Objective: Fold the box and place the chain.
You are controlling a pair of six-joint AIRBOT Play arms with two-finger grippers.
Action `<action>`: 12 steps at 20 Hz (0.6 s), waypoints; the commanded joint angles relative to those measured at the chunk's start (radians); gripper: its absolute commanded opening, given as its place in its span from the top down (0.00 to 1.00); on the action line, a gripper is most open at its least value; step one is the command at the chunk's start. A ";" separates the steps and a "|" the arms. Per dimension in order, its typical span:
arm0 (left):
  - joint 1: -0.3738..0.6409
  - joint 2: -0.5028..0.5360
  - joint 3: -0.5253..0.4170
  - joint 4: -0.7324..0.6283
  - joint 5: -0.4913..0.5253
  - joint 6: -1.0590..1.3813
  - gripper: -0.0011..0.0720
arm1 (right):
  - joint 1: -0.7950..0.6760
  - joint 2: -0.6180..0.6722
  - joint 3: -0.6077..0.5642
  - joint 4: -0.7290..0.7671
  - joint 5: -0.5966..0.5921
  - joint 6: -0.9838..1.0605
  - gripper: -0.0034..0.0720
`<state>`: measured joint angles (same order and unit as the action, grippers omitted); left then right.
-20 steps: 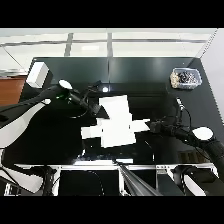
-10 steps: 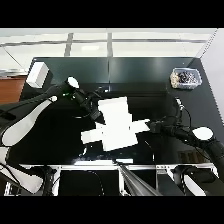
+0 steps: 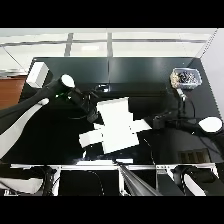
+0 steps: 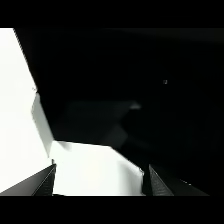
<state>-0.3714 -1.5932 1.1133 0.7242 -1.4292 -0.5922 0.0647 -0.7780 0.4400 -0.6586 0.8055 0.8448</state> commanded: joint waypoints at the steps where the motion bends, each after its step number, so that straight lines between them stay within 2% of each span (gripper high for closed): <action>1: -0.040 0.196 -0.220 -0.075 0.233 0.167 0.96 | -0.012 0.001 0.168 -0.235 0.076 -0.145 0.12; 3: -0.100 0.270 -0.315 -0.025 0.420 0.278 0.95 | -0.005 -0.002 0.175 -0.228 0.043 -0.292 0.12; 5: -0.136 0.269 -0.319 0.013 0.519 0.380 0.95 | 0.013 -0.016 0.173 -0.234 0.048 -0.394 0.12; 8: -0.150 0.231 -0.297 0.021 0.557 0.631 0.95 | 0.055 -0.023 0.154 -0.236 0.048 -0.493 0.12; 12: -0.145 0.134 -0.206 0.034 0.537 0.611 0.95 | 0.091 -0.023 0.148 -0.236 0.049 -0.547 0.12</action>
<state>-0.5110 -1.4117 0.8646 0.7460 -0.9157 -0.0486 0.1310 -0.7998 0.5907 -0.8875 0.8520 0.3717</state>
